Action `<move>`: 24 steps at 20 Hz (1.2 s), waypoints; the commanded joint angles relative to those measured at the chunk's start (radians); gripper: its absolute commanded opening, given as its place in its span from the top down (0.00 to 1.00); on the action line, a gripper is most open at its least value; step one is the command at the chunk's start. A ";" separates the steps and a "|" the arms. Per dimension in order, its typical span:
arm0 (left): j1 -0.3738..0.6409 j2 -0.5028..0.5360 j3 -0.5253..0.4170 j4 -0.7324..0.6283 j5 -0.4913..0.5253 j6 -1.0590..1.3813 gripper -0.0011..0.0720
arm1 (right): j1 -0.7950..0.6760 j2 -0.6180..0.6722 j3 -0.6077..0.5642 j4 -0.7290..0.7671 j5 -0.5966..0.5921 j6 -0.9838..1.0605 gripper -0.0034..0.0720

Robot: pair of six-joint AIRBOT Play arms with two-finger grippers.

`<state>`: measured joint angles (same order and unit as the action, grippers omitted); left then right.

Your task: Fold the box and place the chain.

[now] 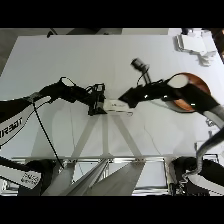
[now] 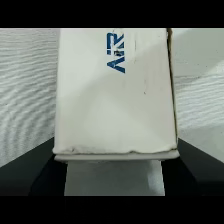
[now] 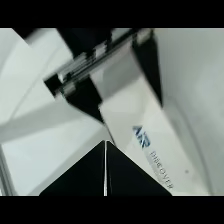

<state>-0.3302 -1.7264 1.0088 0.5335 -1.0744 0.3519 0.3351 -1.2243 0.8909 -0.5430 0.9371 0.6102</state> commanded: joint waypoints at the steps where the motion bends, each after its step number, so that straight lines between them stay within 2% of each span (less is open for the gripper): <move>1: 0.000 0.000 0.000 0.005 -0.006 0.002 0.69 | -0.090 0.159 0.019 -0.133 0.008 0.086 0.94; 3: 0.000 0.000 0.000 0.005 -0.006 0.002 0.69 | -0.152 0.238 0.019 -0.318 0.045 0.191 0.94; 7: 0.000 0.000 0.000 0.005 -0.006 0.002 0.69 | -0.271 0.310 0.019 -0.840 0.155 0.512 0.94; 9: 0.000 0.000 0.000 -0.001 -0.006 0.002 0.69 | -0.338 0.309 0.019 -0.964 0.190 0.603 0.94; 14: -0.002 0.000 0.000 -0.002 -0.066 -0.002 0.69 | -0.443 0.309 0.019 -0.959 0.167 0.624 0.94; 15: -0.003 0.000 0.000 -0.008 -0.081 0.004 0.73 | -0.443 0.309 0.019 -0.955 0.156 0.624 0.94; 16: -0.007 0.001 0.000 -0.023 -0.056 -0.004 0.89 | -0.443 0.309 0.019 -0.934 0.138 0.624 0.94; 17: -0.008 0.009 0.000 -0.029 -0.048 -0.031 0.97 | -0.443 0.309 0.019 -0.908 0.120 0.624 0.94; 19: -0.003 0.061 0.000 -0.004 -0.028 -0.107 0.97 | -0.442 0.309 0.019 -0.851 0.086 0.624 0.94; 22: 0.024 0.228 0.000 0.198 0.062 -0.324 0.97 | -0.443 0.309 0.019 -0.828 0.066 0.624 0.94; 24: 0.051 0.361 0.000 0.474 0.124 -0.602 0.97 | -0.443 0.309 0.019 -0.828 0.068 0.624 0.94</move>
